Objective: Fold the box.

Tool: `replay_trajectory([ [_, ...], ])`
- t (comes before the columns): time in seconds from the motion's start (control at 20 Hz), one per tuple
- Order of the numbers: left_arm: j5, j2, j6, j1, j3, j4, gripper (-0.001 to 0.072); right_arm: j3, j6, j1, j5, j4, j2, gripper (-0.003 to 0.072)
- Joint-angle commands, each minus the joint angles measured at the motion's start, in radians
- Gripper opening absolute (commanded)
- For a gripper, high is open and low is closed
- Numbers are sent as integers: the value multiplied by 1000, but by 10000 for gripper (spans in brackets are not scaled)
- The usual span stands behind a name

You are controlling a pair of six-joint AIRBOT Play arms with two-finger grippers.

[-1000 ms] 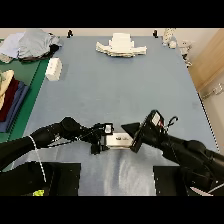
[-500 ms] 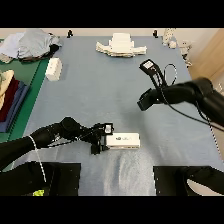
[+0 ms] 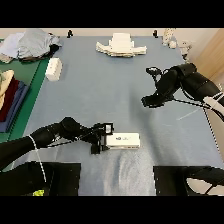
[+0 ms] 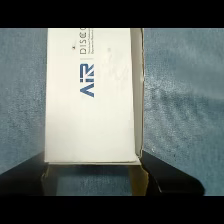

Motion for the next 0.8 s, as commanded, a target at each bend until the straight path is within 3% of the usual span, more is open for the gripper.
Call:
replay_trajectory([
  [0.0,11,19,-69,8,12,0,508,8,27,-5,-21,10,-15,20],
  [0.1,19,72,-180,62,27,40,508,8,27,-5,-21,10,-15,20],
  [0.2,19,146,-385,182,49,169,508,8,27,-5,-21,10,-15,20],
  [0.3,19,207,-605,362,77,334,508,8,27,-5,-21,10,-15,20],
  [0.4,18,220,-746,584,118,406,508,8,27,-5,-21,10,-15,20],
  [0.6,18,120,-784,963,232,406,508,8,27,-5,-21,10,-15,20],
  [0.75,20,-13,-784,1066,343,406,508,8,27,-5,-21,10,-15,20],
])
